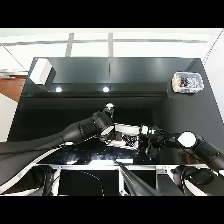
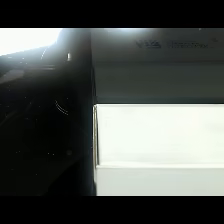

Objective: Fold the box and place the chain.

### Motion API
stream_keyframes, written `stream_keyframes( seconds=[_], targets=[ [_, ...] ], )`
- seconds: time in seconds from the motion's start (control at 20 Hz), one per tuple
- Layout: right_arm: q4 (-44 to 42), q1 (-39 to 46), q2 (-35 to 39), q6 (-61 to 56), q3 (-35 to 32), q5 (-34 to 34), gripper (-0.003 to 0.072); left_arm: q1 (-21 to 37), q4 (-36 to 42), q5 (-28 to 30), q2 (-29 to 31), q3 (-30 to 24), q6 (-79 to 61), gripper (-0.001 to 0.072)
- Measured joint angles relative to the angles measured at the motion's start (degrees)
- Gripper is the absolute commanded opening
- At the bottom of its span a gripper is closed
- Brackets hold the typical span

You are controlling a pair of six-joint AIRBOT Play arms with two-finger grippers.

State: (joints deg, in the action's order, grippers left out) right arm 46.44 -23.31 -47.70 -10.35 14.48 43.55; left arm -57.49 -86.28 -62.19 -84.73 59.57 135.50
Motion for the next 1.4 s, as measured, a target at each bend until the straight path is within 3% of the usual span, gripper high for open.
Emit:
stream_keyframes(
  seconds=[0.65, 0.7, 0.75, 0.8, 0.9, 0.95, 1.0, 1.4],
  targets=[
    [0.13, 0.0, -2.73, 1.38, 0.04, -3.61, 0.0649, 0.0, 0.0, -0.02, 0.0, 0.0, -0.07, 0.0034],
    [0.11, 0.0, -2.91, 1.38, 0.02, -3.76, 0.0601, 0.0, 0.0, -0.02, 0.0, -0.02, -0.07, 0.0033],
    [0.11, 0.0, -3.02, 1.33, 0.0, -3.98, 0.0422, 0.0, 0.0, -0.07, 0.0, 0.0, -0.02, 0.0034],
    [0.07, 0.0, -3.13, 1.25, 0.0, -4.48, 0.0351, 0.0, 0.0, -0.07, 0.0, -0.02, 0.07, 0.0034],
    [0.17, 0.02, -3.19, 1.2, 0.0, -4.31, 0.0338, 0.0, 0.0, -0.04, 0.0, -0.02, 0.07, 0.0034],
    [0.22, 0.02, -3.23, 1.2, 0.0, -4.22, 0.0276, 0.0, 0.0, -0.04, 0.0, 0.0, 0.07, 0.0034],
    [0.28, 0.02, -3.26, 1.2, 0.0, -4.2, 0.0079, 0.0, 0.0, -0.02, 0.0, 0.0, 0.04, 0.0034],
    [0.72, 0.02, -2.97, -0.74, 0.07, -2.89, 0.006, 0.0, 0.0, -0.02, 0.0, -0.02, -0.09, 0.0034]
  ],
)
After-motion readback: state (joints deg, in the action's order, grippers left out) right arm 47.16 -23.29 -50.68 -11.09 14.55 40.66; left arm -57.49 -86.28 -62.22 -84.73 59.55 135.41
